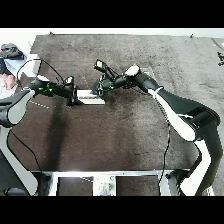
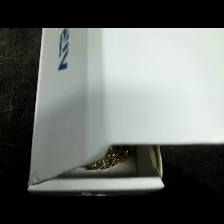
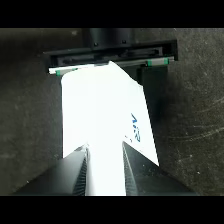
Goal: Fold the box and place the chain.
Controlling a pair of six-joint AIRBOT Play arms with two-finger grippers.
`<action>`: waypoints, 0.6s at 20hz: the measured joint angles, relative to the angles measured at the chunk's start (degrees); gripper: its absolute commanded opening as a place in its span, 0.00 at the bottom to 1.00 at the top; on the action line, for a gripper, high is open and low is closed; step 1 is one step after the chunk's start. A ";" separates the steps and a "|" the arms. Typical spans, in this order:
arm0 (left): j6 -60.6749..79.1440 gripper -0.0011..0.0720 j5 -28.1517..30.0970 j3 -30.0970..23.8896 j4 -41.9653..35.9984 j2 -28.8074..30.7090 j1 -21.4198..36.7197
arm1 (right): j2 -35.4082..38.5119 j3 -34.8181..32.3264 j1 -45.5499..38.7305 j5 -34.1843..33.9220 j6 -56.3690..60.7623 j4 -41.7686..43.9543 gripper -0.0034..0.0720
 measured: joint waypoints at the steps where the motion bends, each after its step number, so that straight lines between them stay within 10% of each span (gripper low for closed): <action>1: 0.00 0.42 0.00 0.00 0.00 0.00 0.00 | 0.00 0.00 0.33 -0.44 -0.13 -0.87 0.62; 12: -0.02 0.42 0.04 0.00 0.00 0.00 0.00 | 0.00 0.00 1.20 -6.21 -0.31 -4.57 0.51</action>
